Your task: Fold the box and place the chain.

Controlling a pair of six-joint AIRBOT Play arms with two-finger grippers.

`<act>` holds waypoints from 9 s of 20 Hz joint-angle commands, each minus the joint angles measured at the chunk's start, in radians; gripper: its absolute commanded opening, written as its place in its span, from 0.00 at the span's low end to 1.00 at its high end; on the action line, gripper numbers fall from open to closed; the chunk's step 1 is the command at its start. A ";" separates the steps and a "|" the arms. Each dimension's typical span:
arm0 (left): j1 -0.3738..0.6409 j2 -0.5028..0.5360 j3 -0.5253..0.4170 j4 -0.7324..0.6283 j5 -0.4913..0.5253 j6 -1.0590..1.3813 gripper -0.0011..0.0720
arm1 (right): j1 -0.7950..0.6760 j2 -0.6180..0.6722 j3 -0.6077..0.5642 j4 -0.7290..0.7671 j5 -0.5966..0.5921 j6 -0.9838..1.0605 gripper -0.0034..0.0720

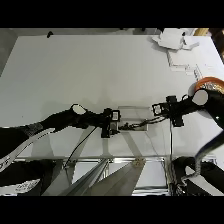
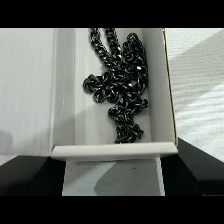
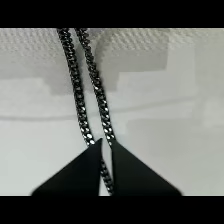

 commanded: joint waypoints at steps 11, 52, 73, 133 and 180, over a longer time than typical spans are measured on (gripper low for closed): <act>0.000 0.000 0.000 0.000 0.000 0.000 0.30 | 0.008 -0.181 0.000 -0.073 -0.079 0.025 0.33; 0.000 0.000 0.000 0.000 0.000 0.000 0.30 | 0.512 0.129 0.000 0.569 -0.236 0.030 0.07; 0.000 0.000 0.000 0.000 0.000 0.000 0.30 | -0.053 -0.046 0.096 0.013 -0.087 -0.002 0.30; 0.000 0.000 0.000 0.000 0.000 0.000 0.30 | 0.464 0.059 0.076 0.346 -0.117 0.205 0.38; 0.000 0.000 0.000 0.000 0.000 0.000 0.30 | 0.030 -0.041 0.119 -0.021 0.173 0.213 0.07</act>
